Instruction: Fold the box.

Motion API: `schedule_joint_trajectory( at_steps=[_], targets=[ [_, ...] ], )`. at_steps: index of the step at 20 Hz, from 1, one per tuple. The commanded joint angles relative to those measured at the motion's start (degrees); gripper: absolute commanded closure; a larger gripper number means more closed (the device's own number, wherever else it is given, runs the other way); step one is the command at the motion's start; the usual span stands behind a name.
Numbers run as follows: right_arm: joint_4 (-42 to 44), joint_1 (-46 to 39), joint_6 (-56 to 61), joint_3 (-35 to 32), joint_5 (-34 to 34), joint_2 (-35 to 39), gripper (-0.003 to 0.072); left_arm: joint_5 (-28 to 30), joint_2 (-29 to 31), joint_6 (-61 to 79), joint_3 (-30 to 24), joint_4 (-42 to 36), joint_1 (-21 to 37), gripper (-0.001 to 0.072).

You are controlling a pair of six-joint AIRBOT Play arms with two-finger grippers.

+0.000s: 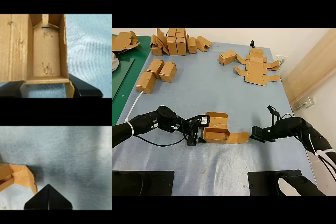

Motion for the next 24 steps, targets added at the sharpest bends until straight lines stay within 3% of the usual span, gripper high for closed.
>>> schedule_joint_trajectory(
  at_steps=[1,13,20,21,22,23,24],
  targets=[
    [7.6,1.1,-5.4,-0.5,2.0,-6.1,0.0689,0.0,0.0,0.0,0.1,0.0,0.0,0.033],
    [16.7,11.7,-7.0,-0.1,7.2,-9.2,0.0688,0.0,0.0,0.0,0.1,0.0,0.0,0.033],
    [17.0,14.7,-6.8,5.5,6.9,-5.7,0.0684,0.0,0.0,0.0,0.1,0.0,0.0,0.033],
    [16.9,14.7,-6.7,5.7,6.8,-4.9,0.0674,0.0,0.0,0.0,0.1,0.0,0.0,0.033],
    [16.9,14.7,-6.7,5.7,6.6,-4.5,0.0579,0.0,0.0,0.0,0.1,0.0,0.0,0.033],
    [17.0,14.7,-6.6,5.7,6.1,-4.4,0.0542,0.0,0.0,0.0,0.1,0.0,0.0,0.033],
    [17.0,14.7,-6.2,5.7,5.9,-4.4,0.054,0.0,0.0,0.0,0.1,0.0,0.0,0.033]
  ],
)
